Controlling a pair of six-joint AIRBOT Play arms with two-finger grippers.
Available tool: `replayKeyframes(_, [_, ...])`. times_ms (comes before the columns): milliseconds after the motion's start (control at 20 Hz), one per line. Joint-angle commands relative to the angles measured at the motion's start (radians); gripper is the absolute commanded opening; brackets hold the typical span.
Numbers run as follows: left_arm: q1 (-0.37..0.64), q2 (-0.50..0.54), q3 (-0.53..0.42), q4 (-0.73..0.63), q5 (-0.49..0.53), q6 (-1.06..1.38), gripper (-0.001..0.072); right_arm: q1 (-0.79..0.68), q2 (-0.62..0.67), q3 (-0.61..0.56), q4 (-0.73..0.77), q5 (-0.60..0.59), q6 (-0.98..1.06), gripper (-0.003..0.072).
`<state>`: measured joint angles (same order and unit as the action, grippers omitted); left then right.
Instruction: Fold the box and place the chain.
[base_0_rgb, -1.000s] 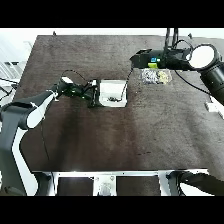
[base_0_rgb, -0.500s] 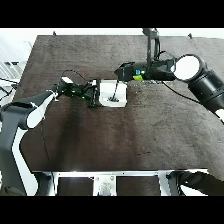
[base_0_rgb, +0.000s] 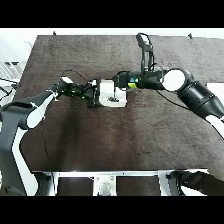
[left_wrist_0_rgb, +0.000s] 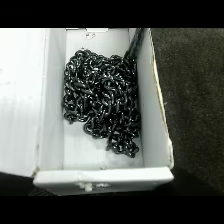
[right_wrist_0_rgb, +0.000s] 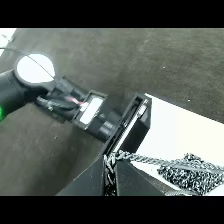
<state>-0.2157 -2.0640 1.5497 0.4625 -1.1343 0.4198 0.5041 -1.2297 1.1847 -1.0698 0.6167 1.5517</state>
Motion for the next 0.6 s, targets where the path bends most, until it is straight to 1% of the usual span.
replayKeyframes(0, [-0.001,0.000,0.000,0.000,0.000,0.000,0.0277,0.008,-0.033,-0.081,0.030,-0.180,0.019,0.0015])
replayKeyframes(100, [-0.001,0.000,0.000,0.000,0.000,0.000,0.0277,0.008,-0.080,-0.104,0.060,-0.267,0.019,0.0014])
replayKeyframes(250, [-0.001,0.000,0.000,0.000,0.000,0.000,0.0277,0.013,-0.156,-0.104,0.129,-0.291,0.019,0.0014])
replayKeyframes(450, [-0.001,0.000,0.000,0.000,0.000,0.000,0.0277,0.031,-0.250,-0.103,0.156,-0.321,0.019,0.0016])
replayKeyframes(500, [-0.001,0.000,0.000,0.000,0.000,0.000,0.0277,0.030,-0.261,-0.103,0.164,-0.319,0.019,0.0045])
replayKeyframes(550, [-0.001,0.000,0.000,0.000,0.000,0.000,0.0277,0.029,-0.261,-0.103,0.164,-0.312,0.018,0.0239])
